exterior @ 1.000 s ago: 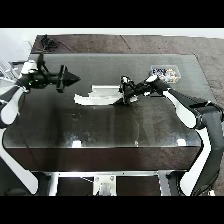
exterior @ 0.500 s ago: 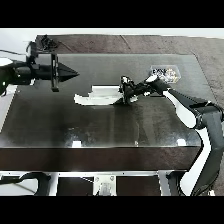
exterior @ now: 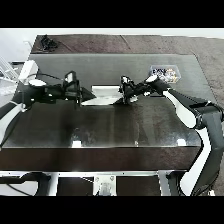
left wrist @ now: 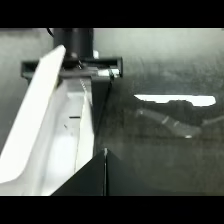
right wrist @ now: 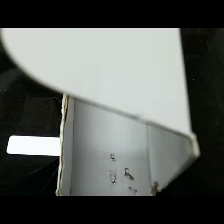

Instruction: Fold the box and place the chain.

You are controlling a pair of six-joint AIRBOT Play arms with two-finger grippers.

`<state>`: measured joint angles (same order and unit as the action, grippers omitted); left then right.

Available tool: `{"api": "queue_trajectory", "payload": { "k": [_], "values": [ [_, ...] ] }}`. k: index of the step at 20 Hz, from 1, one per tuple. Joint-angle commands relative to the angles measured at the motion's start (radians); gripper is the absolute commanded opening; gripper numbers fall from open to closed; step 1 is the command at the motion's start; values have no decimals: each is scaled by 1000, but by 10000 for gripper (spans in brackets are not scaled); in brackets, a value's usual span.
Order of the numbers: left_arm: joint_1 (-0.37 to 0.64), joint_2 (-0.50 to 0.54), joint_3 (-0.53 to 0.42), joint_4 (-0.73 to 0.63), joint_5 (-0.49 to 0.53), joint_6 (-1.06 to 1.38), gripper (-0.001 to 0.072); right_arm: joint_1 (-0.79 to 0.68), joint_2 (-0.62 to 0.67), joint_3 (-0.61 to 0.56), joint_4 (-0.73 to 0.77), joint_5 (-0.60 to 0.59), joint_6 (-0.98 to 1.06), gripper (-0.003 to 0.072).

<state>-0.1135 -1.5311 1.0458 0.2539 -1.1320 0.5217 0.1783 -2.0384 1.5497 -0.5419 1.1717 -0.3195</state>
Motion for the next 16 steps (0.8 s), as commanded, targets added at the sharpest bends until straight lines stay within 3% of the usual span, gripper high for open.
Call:
{"api": "queue_trajectory", "payload": {
  "k": [1, 9, 11, 16],
  "values": [
    [-26, -105, 35, -2, 27, -16, 17, -1, -1, 0, 0, 0, 0, 508],
    [-24, -258, 378, 9, 84, -94, 19, -1, -1, 0, 0, 0, 0, 508],
    [-24, -291, 422, 13, 102, -113, 19, -1, -1, 0, 0, 0, 0, 508],
    [-24, -360, 430, 14, 147, -122, 19, -1, -1, 0, 0, 0, 0, 508]
  ]
}}
